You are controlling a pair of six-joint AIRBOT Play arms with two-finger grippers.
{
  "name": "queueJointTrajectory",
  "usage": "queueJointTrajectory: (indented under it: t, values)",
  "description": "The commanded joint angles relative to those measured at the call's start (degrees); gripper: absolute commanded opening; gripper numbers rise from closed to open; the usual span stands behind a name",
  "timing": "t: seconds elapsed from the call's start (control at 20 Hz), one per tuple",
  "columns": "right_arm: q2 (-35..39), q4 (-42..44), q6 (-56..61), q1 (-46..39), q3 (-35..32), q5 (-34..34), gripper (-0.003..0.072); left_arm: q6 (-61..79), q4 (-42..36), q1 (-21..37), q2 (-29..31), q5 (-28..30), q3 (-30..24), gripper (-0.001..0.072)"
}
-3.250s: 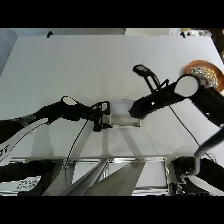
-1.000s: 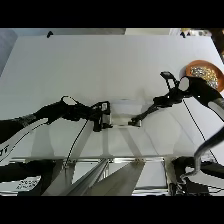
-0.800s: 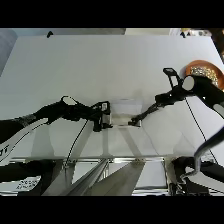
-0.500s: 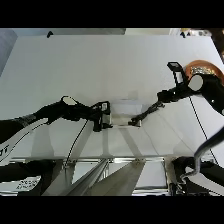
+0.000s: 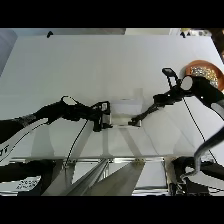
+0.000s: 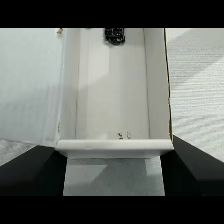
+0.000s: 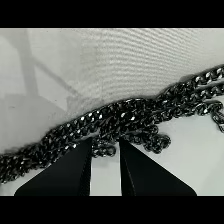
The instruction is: Fold the box and place the chain.
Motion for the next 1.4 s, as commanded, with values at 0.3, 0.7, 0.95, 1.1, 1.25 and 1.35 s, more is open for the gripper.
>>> queueJointTrajectory:
  t: [0.3,0.7,0.95,1.1,1.25,1.35]
  values:
    - [-1.7,0.1,-0.9,0.0,0.0,1.6,0.0018,0.0,0.0,0.0,0.0,0.0,0.0,0.0207]
    - [12.7,-0.3,-1.8,0.0,0.0,4.9,0.0018,0.0,0.0,0.0,0.0,0.0,0.0,0.0207]
    - [26.9,0.2,-3.1,0.0,0.0,10.1,0.0018,0.0,0.0,0.0,0.0,0.0,0.0,0.0207]
    - [34.9,1.4,-3.0,0.0,0.0,11.5,0.0018,0.0,0.0,0.0,0.0,0.0,0.0,0.0207]
    - [41.0,7.4,-4.3,0.0,0.0,13.0,0.0018,0.0,0.0,0.0,0.0,0.0,0.0,0.0207]
    - [43.7,12.5,-5.1,0.0,0.0,13.6,0.0018,0.0,0.0,0.0,0.0,0.0,0.0,0.0207]
